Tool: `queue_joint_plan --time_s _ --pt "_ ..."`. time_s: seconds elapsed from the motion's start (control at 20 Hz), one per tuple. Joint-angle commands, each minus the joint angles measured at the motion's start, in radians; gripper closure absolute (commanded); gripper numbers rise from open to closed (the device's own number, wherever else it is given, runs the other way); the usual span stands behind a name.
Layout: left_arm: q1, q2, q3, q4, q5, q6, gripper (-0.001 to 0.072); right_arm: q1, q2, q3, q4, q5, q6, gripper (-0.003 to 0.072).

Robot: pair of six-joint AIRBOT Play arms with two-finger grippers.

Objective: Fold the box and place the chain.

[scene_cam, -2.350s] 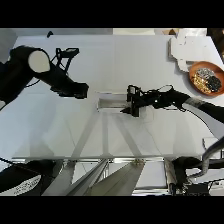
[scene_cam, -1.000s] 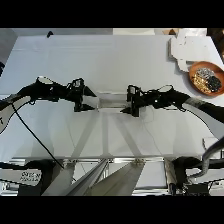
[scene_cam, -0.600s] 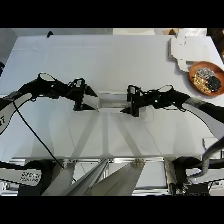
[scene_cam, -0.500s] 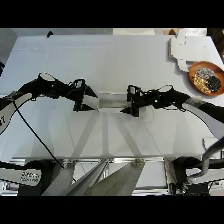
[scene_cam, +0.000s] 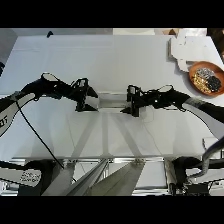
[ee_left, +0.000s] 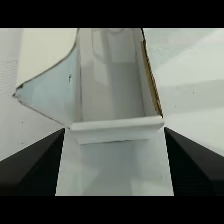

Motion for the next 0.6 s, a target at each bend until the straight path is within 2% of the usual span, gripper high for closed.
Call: queue_joint_plan --time_s 0.0,0.45,0.55 --pt "-0.017 -0.013 0.0 -0.005 0.025 -0.014 0.0007 0.0 0.001 0.0 0.0 0.0 0.0 0.0251" --pt "-0.075 -0.05 0.001 -0.002 0.115 -0.047 0.0009 0.0 0.001 0.0 0.0 0.0 0.0 0.0251" --pt "-0.09 -0.049 0.002 -0.002 0.176 -0.096 0.0008 0.0 0.001 0.0 0.0 0.0 0.0 0.0251"
